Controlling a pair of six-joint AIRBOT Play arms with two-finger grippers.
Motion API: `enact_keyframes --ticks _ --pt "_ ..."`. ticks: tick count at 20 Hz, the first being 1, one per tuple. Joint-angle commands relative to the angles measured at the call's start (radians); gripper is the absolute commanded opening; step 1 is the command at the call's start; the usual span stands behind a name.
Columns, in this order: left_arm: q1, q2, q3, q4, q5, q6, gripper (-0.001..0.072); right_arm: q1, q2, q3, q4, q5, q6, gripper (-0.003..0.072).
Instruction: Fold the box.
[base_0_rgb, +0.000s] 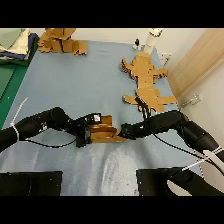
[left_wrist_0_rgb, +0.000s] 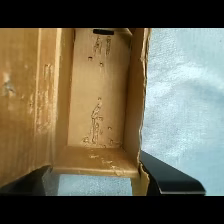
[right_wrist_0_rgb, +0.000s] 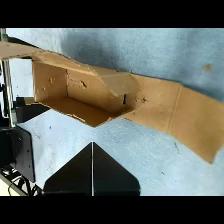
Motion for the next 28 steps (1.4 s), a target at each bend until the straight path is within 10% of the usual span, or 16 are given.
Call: enact_keyframes --ticks 1,19,28 --pt "-0.002 0.001 0.002 -0.085 0.001 0.003 0.0475 0.002 -0.001 0.001 -0.006 0.006 -0.002 0.0003" --pt "-0.002 0.002 0.005 -0.046 -0.018 -0.001 0.0478 0.001 -0.006 0.001 -0.022 0.05 -0.001 0.0004" --pt "-0.002 0.001 0.006 -0.041 -0.016 0.0 0.0706 0.001 -0.006 0.001 -0.022 0.054 -0.001 0.0003"
